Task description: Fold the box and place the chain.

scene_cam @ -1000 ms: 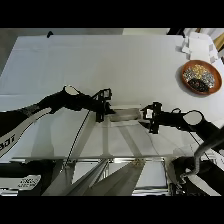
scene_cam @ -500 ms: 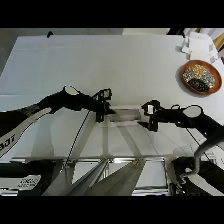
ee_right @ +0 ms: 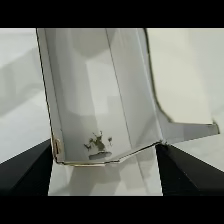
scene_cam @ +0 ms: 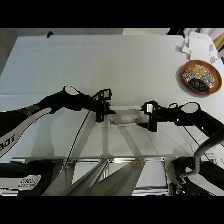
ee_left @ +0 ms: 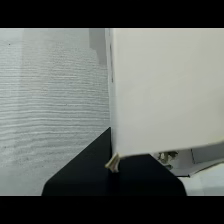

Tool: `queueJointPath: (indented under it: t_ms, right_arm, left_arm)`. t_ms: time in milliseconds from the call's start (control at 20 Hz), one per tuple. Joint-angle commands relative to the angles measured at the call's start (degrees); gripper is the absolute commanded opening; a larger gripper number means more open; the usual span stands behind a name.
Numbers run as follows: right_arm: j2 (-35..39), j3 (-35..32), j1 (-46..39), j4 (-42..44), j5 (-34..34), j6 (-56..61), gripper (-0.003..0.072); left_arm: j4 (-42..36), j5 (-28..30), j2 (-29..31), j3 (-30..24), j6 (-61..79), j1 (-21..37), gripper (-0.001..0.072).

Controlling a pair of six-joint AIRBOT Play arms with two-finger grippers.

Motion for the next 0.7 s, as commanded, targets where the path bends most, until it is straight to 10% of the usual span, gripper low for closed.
queueJointPath:
  t_ms: [0,650]
  right_arm:
    - [-1.51,0.07,0.0,0.92,0.46,-1.95,0.068]
    - [-6.21,1.92,0.72,2.73,1.75,-4.17,0.068]
  left_arm:
    - [0.02,0.07,-0.02,0.02,-0.02,-0.02,0.0011]
    - [0.02,0.07,-0.02,0.02,-0.02,-0.02,0.0011]
